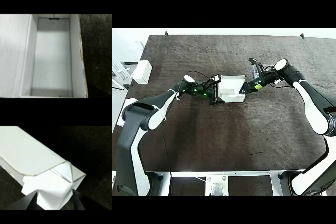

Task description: Fold the box and place the chain.

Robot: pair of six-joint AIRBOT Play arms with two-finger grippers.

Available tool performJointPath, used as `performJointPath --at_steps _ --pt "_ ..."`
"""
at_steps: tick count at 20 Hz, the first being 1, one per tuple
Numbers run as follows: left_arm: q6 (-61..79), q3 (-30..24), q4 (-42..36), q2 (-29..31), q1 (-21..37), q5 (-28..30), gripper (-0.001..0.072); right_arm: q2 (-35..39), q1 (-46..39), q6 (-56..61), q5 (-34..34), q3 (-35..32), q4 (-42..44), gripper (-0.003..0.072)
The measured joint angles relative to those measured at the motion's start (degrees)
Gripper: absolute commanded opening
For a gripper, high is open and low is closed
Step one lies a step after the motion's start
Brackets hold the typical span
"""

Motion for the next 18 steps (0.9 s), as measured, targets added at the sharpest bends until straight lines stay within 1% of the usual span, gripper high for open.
performJointPath --at_steps 9,13,18 --pt "0.0 0.0 0.0 0.0 0.0 0.0 0.0349 0.0 4.2 8.8 -5.9 0.0 -10.0 0.0526" --pt "0.0 0.0 0.0 0.0 0.0 0.0 0.0349 0.0 5.9 14.5 -6.8 0.7 -15.0 0.0526" --pt "0.0 0.0 0.0 0.0 0.0 0.0 0.0349 0.0 9.3 23.8 -6.9 2.7 -24.8 0.0526"
